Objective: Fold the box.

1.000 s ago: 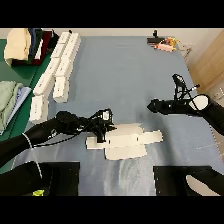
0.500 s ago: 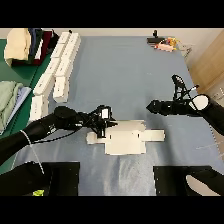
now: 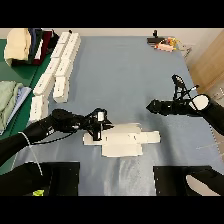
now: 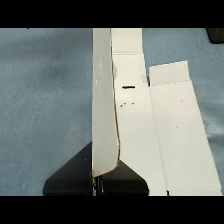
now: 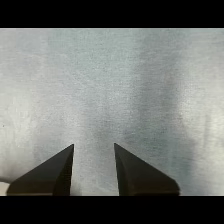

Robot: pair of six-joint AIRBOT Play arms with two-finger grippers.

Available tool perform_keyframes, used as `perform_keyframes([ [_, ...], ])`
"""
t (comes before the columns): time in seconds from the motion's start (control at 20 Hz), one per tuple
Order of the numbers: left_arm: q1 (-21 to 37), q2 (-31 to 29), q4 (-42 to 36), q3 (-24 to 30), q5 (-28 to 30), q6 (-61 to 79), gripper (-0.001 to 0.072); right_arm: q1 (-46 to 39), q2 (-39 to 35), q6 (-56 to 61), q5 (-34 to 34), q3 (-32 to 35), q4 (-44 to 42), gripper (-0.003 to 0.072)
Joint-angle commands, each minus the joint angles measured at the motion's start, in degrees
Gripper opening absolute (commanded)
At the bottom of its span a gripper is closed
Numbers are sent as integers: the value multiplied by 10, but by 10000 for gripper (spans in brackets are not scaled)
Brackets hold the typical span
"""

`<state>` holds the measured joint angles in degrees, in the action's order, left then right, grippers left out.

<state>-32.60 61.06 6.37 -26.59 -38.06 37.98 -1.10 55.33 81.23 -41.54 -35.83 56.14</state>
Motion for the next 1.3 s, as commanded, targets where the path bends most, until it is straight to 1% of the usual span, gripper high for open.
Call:
perform_keyframes([
  [0.0, 1, 0, 0, 10, -10, 8, 11, 0, 0, 0, 0, 0, -1, 383],
  [0.2, 1, 0, -5, 13, -9, 17, 11, 0, 0, 0, 1, 0, -1, 383],
  [0.35, 1, 0, -83, 13, -4, 93, 10, 0, 0, 0, 2, 0, -1, 383],
  [0.45, 1, -1, -133, 13, 14, 151, 9, 0, 0, 0, 2, 0, -1, 383],
  [0.5, 1, -1, -145, 13, 25, 170, 8, 0, 0, 0, 2, 0, -1, 383],
  [0.6, 0, -4, -146, 14, 31, 181, 7, 0, 0, 0, 2, 0, -3, 383],
  [0.7, -12, -9, -145, 14, 38, 182, 6, 0, 0, 0, 2, 0, -3, 383],
  [0.8, -39, -22, -145, 18, 67, 182, 6, 0, 0, 0, 3, 0, -3, 383],
  [0.9, -65, -38, -143, 35, 113, 182, 5, 0, 0, 0, 3, 0, -5, 383],
  [0.95, -70, -44, -143, 45, 118, 182, 6, 0, 0, 0, 2, 0, -5, 383],
  [1.1, -71, -46, -144, 60, 84, 176, 6, 0, 0, 0, 4, 0, -5, 383],
  [1.25, -71, -46, -157, 70, 89, 176, 6, 1, 0, 0, 4, 0, -8, 383],
])
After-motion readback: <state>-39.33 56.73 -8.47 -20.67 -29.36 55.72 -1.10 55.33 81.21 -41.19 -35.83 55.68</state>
